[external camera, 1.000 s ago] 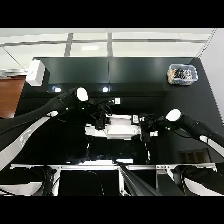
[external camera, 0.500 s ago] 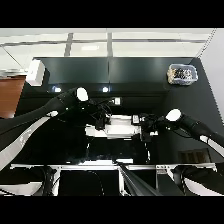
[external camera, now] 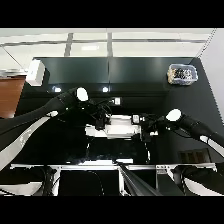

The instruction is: Fold the box and place the chain.

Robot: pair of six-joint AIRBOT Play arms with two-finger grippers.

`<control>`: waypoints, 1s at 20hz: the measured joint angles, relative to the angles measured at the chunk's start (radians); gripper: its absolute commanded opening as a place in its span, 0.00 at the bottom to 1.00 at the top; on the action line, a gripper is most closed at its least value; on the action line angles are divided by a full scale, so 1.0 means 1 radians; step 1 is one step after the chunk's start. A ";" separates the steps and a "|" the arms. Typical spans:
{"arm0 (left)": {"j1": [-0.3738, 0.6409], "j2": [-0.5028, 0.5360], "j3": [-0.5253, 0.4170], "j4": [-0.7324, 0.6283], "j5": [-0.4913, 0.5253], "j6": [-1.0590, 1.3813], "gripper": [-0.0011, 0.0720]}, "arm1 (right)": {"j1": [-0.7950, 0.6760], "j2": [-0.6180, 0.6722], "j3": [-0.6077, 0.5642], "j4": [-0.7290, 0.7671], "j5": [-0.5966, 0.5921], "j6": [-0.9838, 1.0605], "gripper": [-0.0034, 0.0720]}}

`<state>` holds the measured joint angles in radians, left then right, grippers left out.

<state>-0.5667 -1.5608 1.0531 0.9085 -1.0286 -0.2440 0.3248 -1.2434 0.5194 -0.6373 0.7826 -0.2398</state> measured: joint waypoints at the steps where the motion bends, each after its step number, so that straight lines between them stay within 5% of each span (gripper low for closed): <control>1: 0.000 0.000 0.000 0.000 0.000 0.000 0.05 | 0.000 0.000 0.000 0.000 0.000 0.000 0.77; 20: 0.000 -0.001 0.000 0.000 -0.001 0.000 0.05 | -0.020 0.002 0.000 0.008 0.017 0.026 0.77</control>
<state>-0.5671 -1.5616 1.0531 0.9081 -1.0298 -0.2440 0.3046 -1.2411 0.5194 -0.6289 0.7998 -0.2138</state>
